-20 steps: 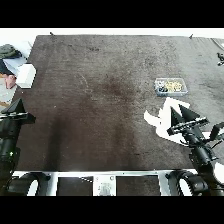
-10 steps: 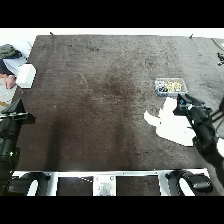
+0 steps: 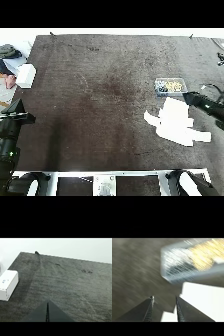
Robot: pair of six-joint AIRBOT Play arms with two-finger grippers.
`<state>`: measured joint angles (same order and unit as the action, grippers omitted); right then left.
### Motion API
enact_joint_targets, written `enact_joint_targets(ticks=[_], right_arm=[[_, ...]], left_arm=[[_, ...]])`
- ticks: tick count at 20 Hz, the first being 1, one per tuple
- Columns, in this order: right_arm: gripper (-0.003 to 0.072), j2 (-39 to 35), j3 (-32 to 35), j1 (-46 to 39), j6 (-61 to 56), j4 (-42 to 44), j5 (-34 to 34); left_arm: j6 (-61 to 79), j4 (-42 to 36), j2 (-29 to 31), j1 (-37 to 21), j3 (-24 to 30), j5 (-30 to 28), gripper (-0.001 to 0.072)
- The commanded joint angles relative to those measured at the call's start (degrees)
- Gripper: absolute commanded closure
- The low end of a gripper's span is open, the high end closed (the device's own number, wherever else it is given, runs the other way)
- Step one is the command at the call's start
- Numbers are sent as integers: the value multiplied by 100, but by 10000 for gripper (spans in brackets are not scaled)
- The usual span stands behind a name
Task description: Fold the box and place the chain.
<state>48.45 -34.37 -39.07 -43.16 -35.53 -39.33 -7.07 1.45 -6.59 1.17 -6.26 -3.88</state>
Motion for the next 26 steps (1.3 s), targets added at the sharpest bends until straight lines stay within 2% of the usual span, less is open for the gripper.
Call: enact_joint_targets(ticks=[1,3,6,10,14,19,23,26], right_arm=[[348,-125,-192,-1176,-949,-1550,-1543],[348,-164,-192,-1792,-1069,-1858,-2026],[348,-149,-195,-2505,-1161,-2149,-2155],[348,470,-669,-3128,-1104,-2951,-3042],[348,1021,-1276,-3379,-741,-3141,-3689],[347,1637,-1646,-3709,-299,-3289,-3805],[347,2459,-2079,-3707,-136,-3287,-4192],[345,2942,-2404,-3705,199,-3283,-4216]], left_arm=[[2,0,2,2,0,0,698],[2,2,2,2,0,-2,698],[2,0,2,2,0,-13,698],[2,2,2,2,0,24,698],[2,0,2,2,0,37,698],[2,0,2,2,0,37,698],[2,0,2,2,0,39,698],[2,0,2,2,0,39,698]])
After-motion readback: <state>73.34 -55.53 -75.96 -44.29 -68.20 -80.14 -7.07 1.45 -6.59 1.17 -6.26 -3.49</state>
